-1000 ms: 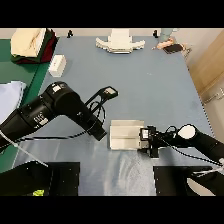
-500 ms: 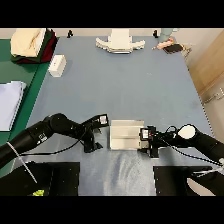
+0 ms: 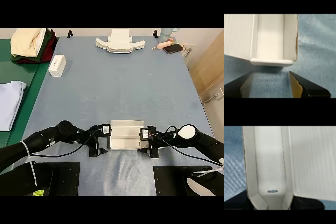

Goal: Fold the box.

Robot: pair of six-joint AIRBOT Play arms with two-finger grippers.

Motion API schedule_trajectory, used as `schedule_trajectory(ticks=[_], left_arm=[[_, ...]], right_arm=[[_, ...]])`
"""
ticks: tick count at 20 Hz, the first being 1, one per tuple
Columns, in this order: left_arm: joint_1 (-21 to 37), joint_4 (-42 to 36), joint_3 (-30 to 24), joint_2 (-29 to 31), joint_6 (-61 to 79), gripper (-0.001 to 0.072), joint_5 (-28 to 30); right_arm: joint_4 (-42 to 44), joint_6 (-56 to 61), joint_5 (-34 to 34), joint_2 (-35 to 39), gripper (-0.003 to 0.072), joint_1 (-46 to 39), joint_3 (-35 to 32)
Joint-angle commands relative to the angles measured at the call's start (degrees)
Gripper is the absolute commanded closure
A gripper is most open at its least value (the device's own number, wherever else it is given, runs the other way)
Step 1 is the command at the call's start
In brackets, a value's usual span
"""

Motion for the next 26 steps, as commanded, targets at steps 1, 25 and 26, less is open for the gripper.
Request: schedule_trajectory(ticks=[1,25,26], left_arm=[[-0.3,-3.5,0.7,-1.4,2.3,0.0009,0.7],[-5.0,0.2,4.8,-7.0,-2.2,0.0157,3.1],[-5.0,0.8,4.8,-7.0,-2.1,0.027,2.3]], right_arm=[[0.0,0.0,0.0,0.0,0.019,0.0,0.0],[0.0,0.0,0.0,0.0,0.0189,0.0,0.0],[0.0,0.0,0.0,0.0,0.019,0.0,0.0]])
